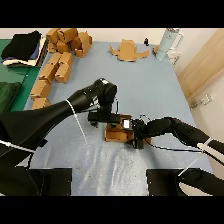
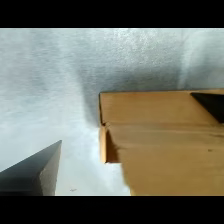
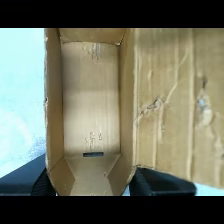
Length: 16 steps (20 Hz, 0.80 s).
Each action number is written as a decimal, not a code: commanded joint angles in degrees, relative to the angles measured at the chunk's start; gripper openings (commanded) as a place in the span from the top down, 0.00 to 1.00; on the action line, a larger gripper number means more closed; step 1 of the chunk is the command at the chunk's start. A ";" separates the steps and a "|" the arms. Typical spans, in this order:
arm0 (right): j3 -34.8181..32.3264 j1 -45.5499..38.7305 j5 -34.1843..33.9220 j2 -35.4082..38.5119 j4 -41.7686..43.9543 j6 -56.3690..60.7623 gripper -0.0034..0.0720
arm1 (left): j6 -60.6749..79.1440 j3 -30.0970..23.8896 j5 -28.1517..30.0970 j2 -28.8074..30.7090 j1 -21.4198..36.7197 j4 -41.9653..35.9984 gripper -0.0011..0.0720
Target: Fold the box.
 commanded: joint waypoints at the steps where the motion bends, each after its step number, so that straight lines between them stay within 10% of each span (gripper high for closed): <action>1: -0.02 0.02 0.02 -0.02 0.00 0.02 0.19 | 6.67 2.29 -8.79 0.07 2.75 -0.46 0.17; 5: -0.02 0.02 0.00 -0.02 0.00 0.02 0.19 | 20.17 2.29 -10.34 0.04 4.26 -0.35 0.18; 6: -0.02 0.02 0.00 -0.02 0.00 0.02 0.19 | 24.76 2.29 -10.34 0.04 4.42 -0.11 0.44; 7: -0.02 0.02 0.02 -0.02 0.00 0.00 0.19 | 29.73 2.29 -10.34 0.04 4.68 0.66 0.93; 11: -0.02 0.02 0.02 -0.02 0.00 0.02 0.19 | 49.03 0.52 -4.94 0.50 5.07 4.07 0.97; 16: -0.02 0.02 0.02 -0.02 0.00 0.00 0.19 | 63.39 -18.64 12.76 12.09 9.53 -3.48 0.97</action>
